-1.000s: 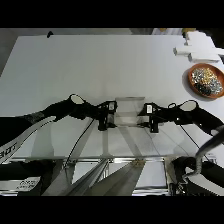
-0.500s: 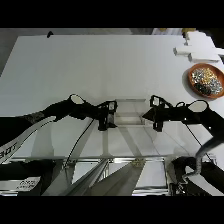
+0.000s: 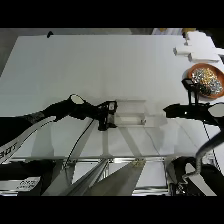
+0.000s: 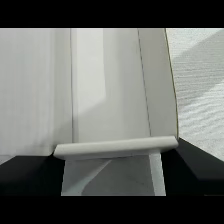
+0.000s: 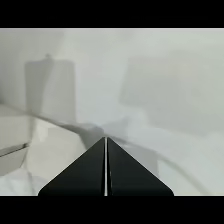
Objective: Fold the box and place the chain.
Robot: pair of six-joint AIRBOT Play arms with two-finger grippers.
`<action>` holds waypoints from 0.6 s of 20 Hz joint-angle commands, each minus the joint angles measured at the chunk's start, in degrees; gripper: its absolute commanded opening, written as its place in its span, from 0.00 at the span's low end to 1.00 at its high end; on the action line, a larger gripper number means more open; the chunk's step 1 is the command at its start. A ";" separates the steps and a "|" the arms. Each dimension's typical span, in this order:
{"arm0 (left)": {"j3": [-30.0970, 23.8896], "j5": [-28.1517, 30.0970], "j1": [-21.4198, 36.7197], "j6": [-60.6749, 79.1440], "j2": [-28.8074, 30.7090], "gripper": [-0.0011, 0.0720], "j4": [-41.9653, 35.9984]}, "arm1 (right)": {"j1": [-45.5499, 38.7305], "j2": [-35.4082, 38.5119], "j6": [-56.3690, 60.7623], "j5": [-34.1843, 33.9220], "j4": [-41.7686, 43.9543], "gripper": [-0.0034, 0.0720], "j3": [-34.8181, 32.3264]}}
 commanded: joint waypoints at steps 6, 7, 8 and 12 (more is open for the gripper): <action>0.00 0.04 0.00 0.00 0.00 0.06 0.00 | -3.74 -9.16 17.03 4.31 3.76 0.07 0.07; 0.00 0.04 0.00 0.00 0.00 0.06 0.00 | -2.97 -10.54 16.65 4.76 5.11 0.07 0.07; 0.00 0.04 0.00 0.00 0.00 0.06 0.00 | -1.81 -12.02 15.89 5.20 5.79 0.07 0.07; 0.00 0.02 0.00 0.00 0.00 0.06 0.00 | 3.45 -14.86 12.39 6.16 8.55 0.07 0.07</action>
